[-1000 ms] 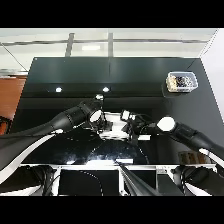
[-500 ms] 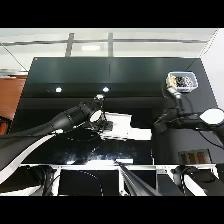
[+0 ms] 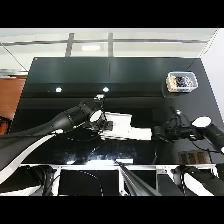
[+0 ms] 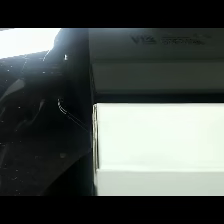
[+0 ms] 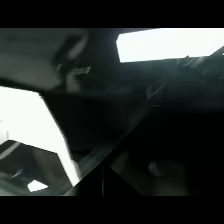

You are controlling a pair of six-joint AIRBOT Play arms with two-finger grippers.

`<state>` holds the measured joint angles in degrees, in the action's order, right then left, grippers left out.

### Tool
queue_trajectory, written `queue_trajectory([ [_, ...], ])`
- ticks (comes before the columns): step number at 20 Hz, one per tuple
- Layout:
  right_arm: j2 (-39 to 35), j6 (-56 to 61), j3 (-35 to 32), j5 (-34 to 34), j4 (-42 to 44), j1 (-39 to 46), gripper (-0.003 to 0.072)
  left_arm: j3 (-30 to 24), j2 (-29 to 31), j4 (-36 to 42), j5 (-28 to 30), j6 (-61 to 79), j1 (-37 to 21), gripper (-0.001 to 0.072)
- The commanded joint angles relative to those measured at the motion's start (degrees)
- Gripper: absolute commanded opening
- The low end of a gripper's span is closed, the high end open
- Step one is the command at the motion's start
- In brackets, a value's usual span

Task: Fold the box and place the chain.

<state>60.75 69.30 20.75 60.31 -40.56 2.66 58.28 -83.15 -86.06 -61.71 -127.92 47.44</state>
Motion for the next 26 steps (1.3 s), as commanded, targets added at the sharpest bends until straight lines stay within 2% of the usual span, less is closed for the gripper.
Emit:
queue_trajectory([
  [1,7.56,-8.2,-0.7,-3.28,15.78,-7.17,0.0013,0.0,0.02,0.02,-0.07,0.0,-0.02,0.0031],
  [3,8.63,-13.6,-0.7,-3.5,22.4,-8.57,0.0013,0.0,0.02,0.0,-0.07,0.0,-0.02,0.0031],
  [7,8.61,-16.13,0.33,-1.88,23.87,-8.61,0.0043,0.0,0.02,0.02,-0.09,0.0,-0.02,0.0031],
  [8,8.61,-16.28,1.31,-0.98,23.87,-8.61,0.027,0.0,0.02,0.0,-0.09,0.0,-0.02,0.0031],
  [9,8.61,-16.85,2.71,0.17,23.85,-8.59,0.0549,0.0,0.02,0.02,-0.09,0.0,-0.02,0.0031],
  [10,8.61,-17.97,4.55,1.25,24.04,-8.61,0.0641,0.0,0.02,0.02,-0.09,0.0,-0.02,0.0031],
  [14,8.61,-16.52,9.97,0.57,24.39,-13.22,0.0639,0.0,0.02,0.02,-0.09,0.0,-0.02,0.0031],
  [16,8.61,-11.63,10.58,-4.37,23.08,-18.36,0.0636,0.0,0.02,0.0,-0.11,0.0,-0.02,0.0031],
  [18,8.61,-6.21,10.95,-9.2,18.25,-22.97,0.0625,0.0,0.02,0.0,-0.09,0.0,-0.02,0.0031],
  [22,8.61,11.72,14.62,-15.1,1.53,-30.51,0.0625,0.0,0.02,0.0,-0.07,0.0,-0.02,0.0031],
  [25,8.63,31.5,19.82,-18.43,-15.3,-36.85,0.0623,0.0,0.02,0.02,-0.09,0.0,-0.02,0.0031],
  [26,8.7,37.77,21.77,-17.99,-21.14,-38.62,0.0582,0.0,0.02,0.0,-0.07,0.0,-0.02,0.0031],
])
